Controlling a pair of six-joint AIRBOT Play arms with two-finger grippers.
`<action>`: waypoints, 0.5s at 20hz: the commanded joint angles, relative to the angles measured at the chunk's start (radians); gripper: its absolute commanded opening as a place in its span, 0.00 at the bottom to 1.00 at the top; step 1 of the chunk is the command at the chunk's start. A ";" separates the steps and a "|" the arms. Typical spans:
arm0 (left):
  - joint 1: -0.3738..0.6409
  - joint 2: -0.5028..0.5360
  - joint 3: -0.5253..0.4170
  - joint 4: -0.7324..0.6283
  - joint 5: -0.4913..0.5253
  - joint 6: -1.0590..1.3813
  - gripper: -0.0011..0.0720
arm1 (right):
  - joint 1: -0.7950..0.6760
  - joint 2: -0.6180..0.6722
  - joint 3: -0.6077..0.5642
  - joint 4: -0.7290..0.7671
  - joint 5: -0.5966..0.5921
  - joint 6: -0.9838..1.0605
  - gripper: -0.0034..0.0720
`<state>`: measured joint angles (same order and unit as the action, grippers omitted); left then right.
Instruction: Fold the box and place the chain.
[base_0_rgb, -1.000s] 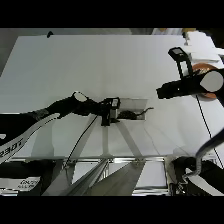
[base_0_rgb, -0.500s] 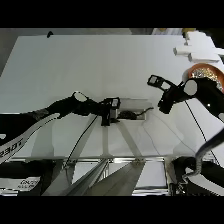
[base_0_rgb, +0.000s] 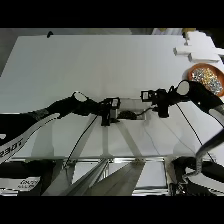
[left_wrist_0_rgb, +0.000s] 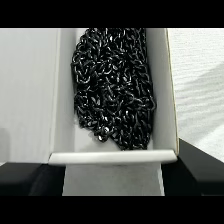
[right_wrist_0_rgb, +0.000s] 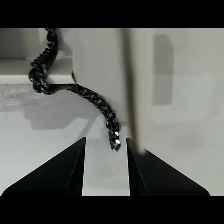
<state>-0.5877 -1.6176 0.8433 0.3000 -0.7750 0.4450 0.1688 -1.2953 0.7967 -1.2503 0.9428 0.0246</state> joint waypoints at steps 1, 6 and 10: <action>0.000 0.000 0.000 0.000 0.000 0.000 0.07 | -0.014 -0.021 -0.002 0.028 -0.018 -0.068 0.38; 0.000 0.000 0.000 0.000 0.000 0.000 0.07 | -0.014 -0.063 -0.011 0.055 -0.025 -0.068 0.38; 0.000 0.000 0.000 0.000 0.000 0.000 0.07 | -0.014 -0.075 -0.011 0.055 -0.066 -0.066 0.27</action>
<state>-0.5877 -1.6176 0.8433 0.3000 -0.7750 0.4454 0.1551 -1.3598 0.7872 -1.2015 0.9043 -0.0391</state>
